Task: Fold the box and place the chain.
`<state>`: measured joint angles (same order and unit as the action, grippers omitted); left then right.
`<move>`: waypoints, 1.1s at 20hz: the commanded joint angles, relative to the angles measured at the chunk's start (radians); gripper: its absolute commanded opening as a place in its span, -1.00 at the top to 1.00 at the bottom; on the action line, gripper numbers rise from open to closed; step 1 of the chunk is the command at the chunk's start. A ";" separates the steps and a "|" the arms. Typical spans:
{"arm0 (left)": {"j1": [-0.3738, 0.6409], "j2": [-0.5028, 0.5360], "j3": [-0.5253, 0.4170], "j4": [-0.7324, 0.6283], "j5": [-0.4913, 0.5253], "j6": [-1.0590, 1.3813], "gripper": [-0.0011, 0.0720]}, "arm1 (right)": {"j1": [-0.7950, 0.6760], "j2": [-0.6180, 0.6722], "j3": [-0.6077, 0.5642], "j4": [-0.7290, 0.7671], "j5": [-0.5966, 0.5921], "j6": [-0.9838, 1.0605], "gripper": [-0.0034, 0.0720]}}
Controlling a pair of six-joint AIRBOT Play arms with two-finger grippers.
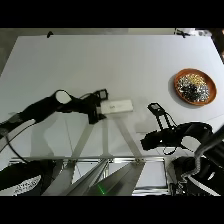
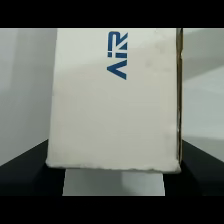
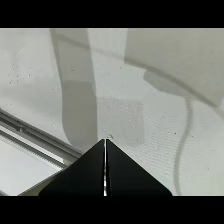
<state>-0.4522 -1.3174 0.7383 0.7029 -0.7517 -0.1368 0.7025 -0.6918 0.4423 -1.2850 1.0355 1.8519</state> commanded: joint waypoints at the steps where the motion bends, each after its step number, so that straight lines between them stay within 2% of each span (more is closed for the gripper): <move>1: 0.194 0.155 0.001 0.257 -0.002 -0.354 0.96 | 0.000 0.000 0.000 0.000 -0.013 -0.002 0.89; 5: 0.505 0.280 0.001 0.459 -0.045 -0.622 0.96 | 0.000 0.000 0.000 -0.002 -0.056 -0.004 0.89; 8: 0.722 0.290 0.000 0.528 -0.074 -0.772 0.96 | 0.000 0.000 0.000 -0.002 -0.084 -0.032 0.89; 10: 0.831 0.283 -0.005 0.541 -0.101 -0.819 0.96 | 0.000 0.000 0.000 -0.002 -0.087 -0.055 0.89; 13: 0.911 0.259 -0.029 0.549 -0.147 -0.833 0.96 | 0.000 0.000 0.000 -0.002 -0.085 -0.046 0.89; 18: 0.912 0.203 -0.087 0.609 -0.216 -0.833 0.96 | 0.000 0.000 0.000 -0.002 -0.086 -0.017 0.89; 19: 0.912 0.193 -0.091 0.608 -0.226 -0.832 0.87 | 0.000 0.000 0.000 -0.002 -0.086 -0.017 0.88; 20: 0.912 0.187 -0.097 0.608 -0.233 -0.832 0.56 | 0.000 0.000 0.000 -0.002 -0.086 -0.016 0.88; 21: 0.912 0.185 -0.102 0.609 -0.241 -0.832 -0.11 | 0.000 0.000 0.000 -0.002 -0.085 -0.016 0.88; 22: 0.912 0.185 -0.104 0.613 -0.245 -0.832 -0.59 | 0.000 0.000 0.000 -0.002 -0.086 -0.016 0.88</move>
